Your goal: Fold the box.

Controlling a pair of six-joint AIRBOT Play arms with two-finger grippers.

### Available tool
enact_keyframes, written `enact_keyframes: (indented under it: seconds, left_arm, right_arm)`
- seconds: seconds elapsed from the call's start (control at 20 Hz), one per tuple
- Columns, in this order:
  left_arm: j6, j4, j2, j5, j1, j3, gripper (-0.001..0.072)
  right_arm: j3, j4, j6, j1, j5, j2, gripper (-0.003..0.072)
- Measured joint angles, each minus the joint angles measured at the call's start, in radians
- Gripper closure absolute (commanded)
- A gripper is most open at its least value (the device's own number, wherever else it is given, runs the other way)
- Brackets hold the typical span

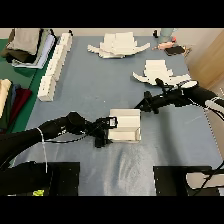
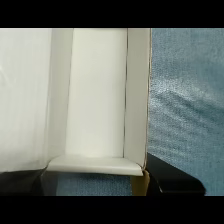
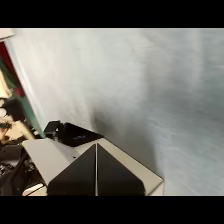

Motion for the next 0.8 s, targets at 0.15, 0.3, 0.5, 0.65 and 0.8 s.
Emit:
enact_keyframes:
  seconds: [0.15,0.3,0.5,0.65,0.8]
  left_arm:
    - [0.0,0.0,0.0,0.0,0.0,0.0,0.019]
    - [0.0,0.0,0.0,0.0,0.0,0.0,0.019]
    - [0.0,0.0,0.0,0.0,0.0,0.0,0.019]
    - [0.0,0.0,0.0,0.0,0.0,0.0,0.019]
    - [0.0,0.0,0.0,0.0,0.0,0.0,0.019]
  right_arm:
    - [0.012,0.054,-0.099,0.038,0.084,-0.029,0.0684]
    - [0.016,0.04,-0.171,0.091,0.158,-0.031,0.0684]
    - [0.016,-0.079,-0.208,0.177,0.179,0.023,0.0683]
    - [0.005,-0.169,-0.221,0.247,0.14,0.094,0.0684]
    - [-0.016,-0.266,-0.225,0.325,0.066,0.169,0.0684]
